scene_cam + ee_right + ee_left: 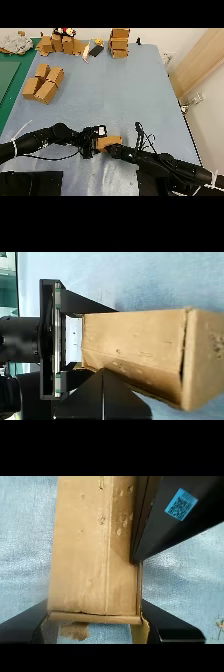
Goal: Fold the box.
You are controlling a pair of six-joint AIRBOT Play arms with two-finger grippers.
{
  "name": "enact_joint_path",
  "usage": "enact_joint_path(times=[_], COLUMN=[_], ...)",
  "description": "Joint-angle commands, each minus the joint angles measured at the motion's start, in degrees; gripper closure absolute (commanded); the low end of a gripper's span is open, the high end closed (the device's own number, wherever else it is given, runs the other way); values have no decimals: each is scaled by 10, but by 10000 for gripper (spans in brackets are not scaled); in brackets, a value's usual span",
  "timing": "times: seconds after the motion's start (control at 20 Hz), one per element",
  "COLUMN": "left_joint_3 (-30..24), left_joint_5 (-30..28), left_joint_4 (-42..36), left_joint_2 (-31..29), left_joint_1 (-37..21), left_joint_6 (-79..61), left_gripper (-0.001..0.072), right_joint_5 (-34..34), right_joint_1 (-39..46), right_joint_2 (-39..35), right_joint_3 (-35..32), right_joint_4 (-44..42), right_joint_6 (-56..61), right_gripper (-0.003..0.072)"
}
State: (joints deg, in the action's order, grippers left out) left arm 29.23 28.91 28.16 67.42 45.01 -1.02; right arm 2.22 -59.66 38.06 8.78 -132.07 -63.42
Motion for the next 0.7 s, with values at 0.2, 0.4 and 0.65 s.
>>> enact_joint_path(times=[0.2,0.4,0.65], left_joint_3=[0,0,0], left_joint_5=[0,0,0], left_joint_4=[1,1,1], left_joint_2=[0,0,0], left_joint_1=[0,0,0], left_joint_6=[-1,-1,-1], left_gripper=[191,191,191], right_joint_5=[273,459,564], right_joint_1=[63,117,159], right_joint_2=[-98,-99,-98], right_joint_3=[94,144,188], right_joint_4=[229,485,588], right_joint_6=[101,233,285], right_gripper=[683,682,681])
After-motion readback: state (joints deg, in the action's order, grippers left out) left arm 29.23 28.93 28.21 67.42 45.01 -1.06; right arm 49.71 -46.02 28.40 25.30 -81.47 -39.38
